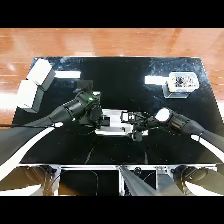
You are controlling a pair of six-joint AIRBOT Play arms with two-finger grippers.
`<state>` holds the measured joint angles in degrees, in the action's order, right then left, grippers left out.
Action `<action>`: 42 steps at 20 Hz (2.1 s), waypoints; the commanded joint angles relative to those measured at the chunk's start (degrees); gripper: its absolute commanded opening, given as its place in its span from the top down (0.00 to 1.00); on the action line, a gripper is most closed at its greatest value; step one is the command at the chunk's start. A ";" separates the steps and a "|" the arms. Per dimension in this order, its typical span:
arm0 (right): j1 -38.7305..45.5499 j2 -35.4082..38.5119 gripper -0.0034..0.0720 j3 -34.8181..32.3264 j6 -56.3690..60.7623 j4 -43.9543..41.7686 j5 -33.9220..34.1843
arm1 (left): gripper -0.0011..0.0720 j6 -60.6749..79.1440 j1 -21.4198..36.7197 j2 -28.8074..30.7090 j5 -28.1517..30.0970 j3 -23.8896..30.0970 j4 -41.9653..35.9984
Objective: Fold the box and place the chain.
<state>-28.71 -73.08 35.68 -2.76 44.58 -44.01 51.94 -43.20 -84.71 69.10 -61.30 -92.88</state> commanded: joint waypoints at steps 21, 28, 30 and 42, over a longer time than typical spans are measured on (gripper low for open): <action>-0.46 3.32 0.00 0.15 4.90 -1.18 4.15 | 0.96 -1.38 0.72 2.05 -3.56 3.78 1.29; -4.22 2.62 0.83 0.22 0.37 -4.96 4.66 | 0.96 -1.40 0.72 2.03 -3.72 3.78 0.66; -4.63 2.60 0.83 0.22 0.37 -5.44 5.55 | 0.96 -1.38 0.72 2.03 -3.72 3.78 0.61; -4.61 2.08 0.80 0.20 0.39 -9.07 6.38 | 0.96 -1.40 0.72 2.03 -3.78 3.78 0.35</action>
<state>-33.30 -70.96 35.86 -2.37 36.03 -38.09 50.52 -42.50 -82.63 65.30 -57.52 -92.47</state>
